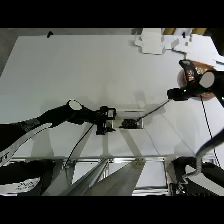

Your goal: Fold the box and place the chain.

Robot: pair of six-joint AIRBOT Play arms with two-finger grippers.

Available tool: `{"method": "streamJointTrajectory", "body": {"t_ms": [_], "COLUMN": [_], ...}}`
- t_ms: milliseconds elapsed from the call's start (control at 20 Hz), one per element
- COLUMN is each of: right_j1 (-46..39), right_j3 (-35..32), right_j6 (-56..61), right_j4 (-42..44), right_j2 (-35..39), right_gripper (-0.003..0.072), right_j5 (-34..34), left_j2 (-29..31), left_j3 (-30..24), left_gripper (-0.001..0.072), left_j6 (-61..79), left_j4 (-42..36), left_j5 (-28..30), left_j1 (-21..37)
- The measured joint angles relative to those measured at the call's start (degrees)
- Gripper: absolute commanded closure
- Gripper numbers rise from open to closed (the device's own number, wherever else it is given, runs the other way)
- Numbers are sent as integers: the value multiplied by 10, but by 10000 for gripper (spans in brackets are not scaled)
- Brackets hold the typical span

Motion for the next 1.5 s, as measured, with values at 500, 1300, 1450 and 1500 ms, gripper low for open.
{"method": "streamJointTrajectory", "body": {"t_ms": [500,1300,1450,1500], "right_j1": [0,171,215,228], "right_j3": [0,0,0,0], "right_j6": [-20,-67,-67,-67], "right_j4": [70,224,245,248], "right_j2": [155,264,265,265], "right_gripper": [662,662,662,662], "right_j5": [94,121,89,76], "left_j2": [0,0,0,0], "left_j3": [0,0,0,0], "left_gripper": [560,560,560,560], "left_j6": [0,0,0,0], "left_j4": [0,0,0,0], "left_j5": [-3,-4,-4,-4], "left_j1": [0,0,0,0]}}
